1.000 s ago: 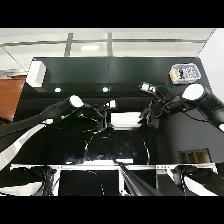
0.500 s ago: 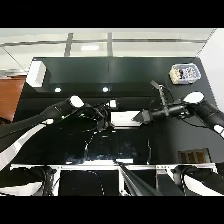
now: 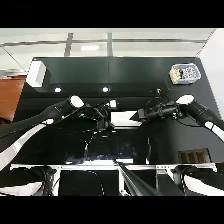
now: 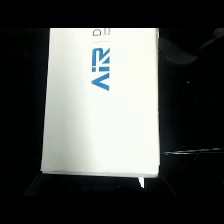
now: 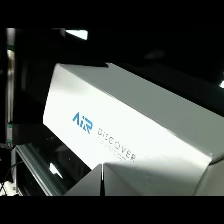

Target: Fold the box and place the chain.

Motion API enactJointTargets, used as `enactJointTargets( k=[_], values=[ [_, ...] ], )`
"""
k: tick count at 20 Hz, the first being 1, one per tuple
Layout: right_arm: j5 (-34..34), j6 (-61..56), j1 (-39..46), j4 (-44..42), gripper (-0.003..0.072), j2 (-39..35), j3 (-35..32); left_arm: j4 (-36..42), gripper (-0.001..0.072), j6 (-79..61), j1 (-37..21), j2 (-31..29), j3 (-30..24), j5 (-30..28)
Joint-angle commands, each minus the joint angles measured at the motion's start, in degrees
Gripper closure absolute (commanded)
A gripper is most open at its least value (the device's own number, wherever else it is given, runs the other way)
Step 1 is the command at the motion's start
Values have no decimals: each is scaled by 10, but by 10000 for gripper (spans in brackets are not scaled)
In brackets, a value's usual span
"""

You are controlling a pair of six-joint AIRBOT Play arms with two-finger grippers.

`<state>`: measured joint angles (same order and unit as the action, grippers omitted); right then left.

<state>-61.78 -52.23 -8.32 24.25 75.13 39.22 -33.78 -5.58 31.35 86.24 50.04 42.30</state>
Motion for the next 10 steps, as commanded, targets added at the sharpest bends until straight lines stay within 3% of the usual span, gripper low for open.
enactJointTargets(
  k=[1, 10],
  values=[
    [31, -20, 0, 43, 666, 6, -1, 0, 235, 0, 0, 0, 0, 0],
    [43, -19, 0, 43, 666, 6, 0, 0, 235, 0, 0, 0, 0, 0]
  ],
)
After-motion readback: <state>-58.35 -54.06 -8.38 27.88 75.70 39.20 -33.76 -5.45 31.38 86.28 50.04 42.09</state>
